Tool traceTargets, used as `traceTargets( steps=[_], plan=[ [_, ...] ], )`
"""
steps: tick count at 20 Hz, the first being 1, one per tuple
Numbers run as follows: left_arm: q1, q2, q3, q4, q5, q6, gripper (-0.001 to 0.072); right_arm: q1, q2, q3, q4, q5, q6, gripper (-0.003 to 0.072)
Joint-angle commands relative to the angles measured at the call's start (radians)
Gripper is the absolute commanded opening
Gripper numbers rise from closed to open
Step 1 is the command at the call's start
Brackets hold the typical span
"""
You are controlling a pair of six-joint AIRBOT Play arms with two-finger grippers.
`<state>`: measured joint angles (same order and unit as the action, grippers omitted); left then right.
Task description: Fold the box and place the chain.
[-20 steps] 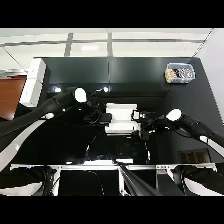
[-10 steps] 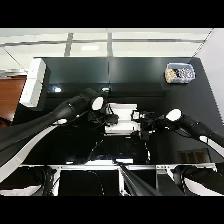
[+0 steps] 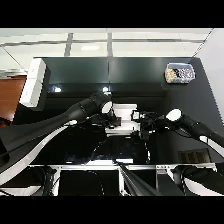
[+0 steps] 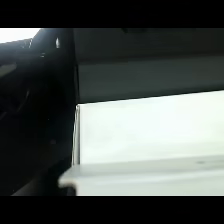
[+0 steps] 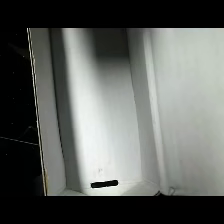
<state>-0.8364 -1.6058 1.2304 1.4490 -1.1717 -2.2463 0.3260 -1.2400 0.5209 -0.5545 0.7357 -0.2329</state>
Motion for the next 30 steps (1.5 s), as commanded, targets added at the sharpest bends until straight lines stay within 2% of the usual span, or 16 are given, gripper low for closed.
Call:
traceTargets(
  steps=[1, 2, 3, 5, 9, 10, 12, 13, 15, 16, 17, 18, 22, 25, 30],
  plan=[
    [-0.003, -0.011, 0.002, 0.003, -0.005, -0.014, 0.0273, 0.0, 0.0, 0.0, 0.0, 0.0, 0.0, 0.0166],
    [-0.003, -0.013, 0.002, 0.0, -0.008, -0.021, 0.0264, 0.0, 0.0, 0.0, 0.0, 0.0, 0.0, 0.0166],
    [-0.003, -0.013, 0.002, 0.002, -0.011, -0.029, 0.0142, 0.0, 0.0, 0.0, 0.0, 0.0, 0.0, 0.0167],
    [-0.003, -0.013, 0.002, 0.002, -0.011, -0.029, 0.0026, 0.0, 0.0, 0.0, 0.0, 0.0, 0.0, 0.0166],
    [-0.002, -0.013, 0.003, 0.0, -0.013, -0.029, 0.0031, 0.0, 0.0, 0.0, 0.0, 0.0, 0.0, 0.0166],
    [-0.002, -0.012, 0.003, -0.003, -0.014, -0.029, 0.0084, 0.0, 0.0, 0.0, 0.0, 0.0, 0.0, 0.0166],
    [0.002, -0.013, 0.004, -0.003, -0.021, -0.029, 0.0337, 0.0, 0.0, 0.0, 0.0, 0.0, 0.0, 0.0166],
    [0.004, -0.013, 0.004, -0.003, -0.025, -0.029, 0.0374, 0.0, 0.0, 0.0, 0.0, 0.0, 0.0, 0.0166],
    [0.005, -0.013, 0.004, -0.002, -0.026, -0.029, 0.0373, 0.0, 0.0, 0.0, 0.0, 0.0, 0.0, 0.0166],
    [0.007, -0.013, 0.004, -0.003, -0.027, -0.029, 0.0321, 0.0, 0.0, 0.0, 0.0, 0.0, 0.0, 0.0167],
    [0.007, -0.013, 0.004, -0.002, -0.03, -0.027, 0.0067, 0.0, 0.0, 0.0, 0.0, 0.0, 0.0, 0.0167],
    [0.007, -0.013, 0.004, 0.001, -0.026, -0.025, 0.0026, 0.0, 0.0, 0.0, 0.0, 0.0, 0.0, 0.0167],
    [0.008, -0.013, 0.008, -0.012, -0.008, -0.027, 0.0026, 0.0, 0.0, 0.0, 0.0, -0.001, 0.0, 0.0166],
    [0.007, -0.013, 0.008, -0.019, -0.019, -0.027, 0.0026, 0.0, 0.0, 0.0, 0.003, -0.048, 0.001, 0.0167],
    [0.007, -0.013, 0.008, -0.027, -0.02, -0.027, 0.0027, 0.0, 0.0, 0.0, 0.004, -0.039, 0.001, 0.0166]
  ],
)
